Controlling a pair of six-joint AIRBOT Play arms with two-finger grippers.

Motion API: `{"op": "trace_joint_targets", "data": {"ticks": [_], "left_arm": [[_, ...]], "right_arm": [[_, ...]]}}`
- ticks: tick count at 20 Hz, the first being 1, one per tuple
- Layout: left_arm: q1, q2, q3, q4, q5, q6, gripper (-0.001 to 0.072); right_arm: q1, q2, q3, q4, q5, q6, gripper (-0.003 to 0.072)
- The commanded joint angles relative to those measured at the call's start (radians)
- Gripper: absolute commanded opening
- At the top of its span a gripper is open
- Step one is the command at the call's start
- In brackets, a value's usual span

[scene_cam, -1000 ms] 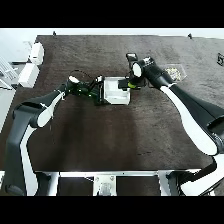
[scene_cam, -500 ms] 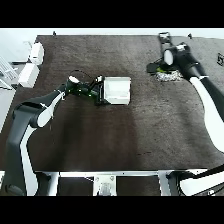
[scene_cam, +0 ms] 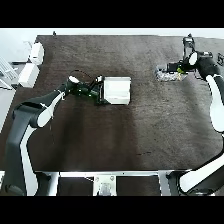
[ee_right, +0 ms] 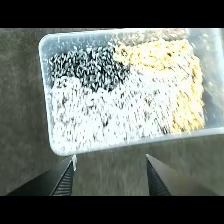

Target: Fold the box and place the chain.

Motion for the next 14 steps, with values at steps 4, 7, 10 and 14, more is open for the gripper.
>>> {"op": "trace_joint_targets", "data": {"ticks": [4,7,10,14], "left_arm": [[0.000,0.001,0.000,0.000,0.000,0.000,0.0283],[0.000,0.001,0.000,0.000,0.000,0.000,0.0282],[0.000,0.001,0.000,0.000,0.000,0.000,0.0282],[0.000,0.001,0.000,0.000,0.000,0.000,0.0283]], "right_arm": [[-0.028,-0.138,0.099,0.162,-0.010,-0.133,0.0519],[-0.026,-0.170,0.106,0.190,-0.009,-0.169,0.0517],[-0.026,-0.185,0.108,0.225,-0.008,-0.183,0.0483],[-0.027,-0.206,0.109,0.235,-0.008,-0.184,0.0389]]}}
